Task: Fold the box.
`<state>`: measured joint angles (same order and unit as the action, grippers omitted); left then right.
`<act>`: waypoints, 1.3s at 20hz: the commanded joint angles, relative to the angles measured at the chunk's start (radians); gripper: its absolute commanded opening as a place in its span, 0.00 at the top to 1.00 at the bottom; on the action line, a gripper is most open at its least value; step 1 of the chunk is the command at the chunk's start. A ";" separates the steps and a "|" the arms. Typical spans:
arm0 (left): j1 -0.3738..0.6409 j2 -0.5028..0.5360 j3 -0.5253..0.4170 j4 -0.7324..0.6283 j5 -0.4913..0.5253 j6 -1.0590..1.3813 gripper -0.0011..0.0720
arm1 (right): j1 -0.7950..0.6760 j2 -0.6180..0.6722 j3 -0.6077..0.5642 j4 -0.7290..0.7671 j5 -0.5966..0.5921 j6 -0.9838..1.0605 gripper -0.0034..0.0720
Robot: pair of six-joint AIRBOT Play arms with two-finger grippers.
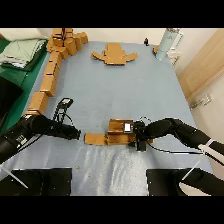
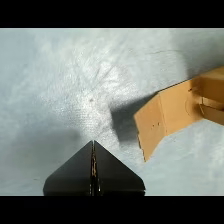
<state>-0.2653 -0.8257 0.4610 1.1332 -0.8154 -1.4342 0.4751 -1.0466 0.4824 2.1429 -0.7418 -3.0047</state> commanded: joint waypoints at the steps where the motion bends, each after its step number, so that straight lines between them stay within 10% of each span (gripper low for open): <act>1: 0.034 -0.092 -0.033 -0.255 0.042 0.042 0.97 | 0.000 0.001 0.000 0.000 0.000 0.000 0.24; 11: -0.245 -0.228 -0.023 -0.528 0.260 0.105 0.97 | 0.000 0.001 0.000 0.000 0.000 0.000 0.23; 19: -0.257 -0.226 0.071 -0.514 0.179 0.108 0.96 | 0.000 0.001 0.000 0.000 0.000 0.000 0.23; 21: -0.244 -0.226 0.086 -0.501 0.198 0.083 0.51 | 0.000 0.001 0.000 0.000 0.000 0.000 0.23; 26: -0.199 -0.226 0.088 -0.502 0.162 0.073 0.49 | 0.000 0.001 0.000 0.000 0.000 0.000 0.23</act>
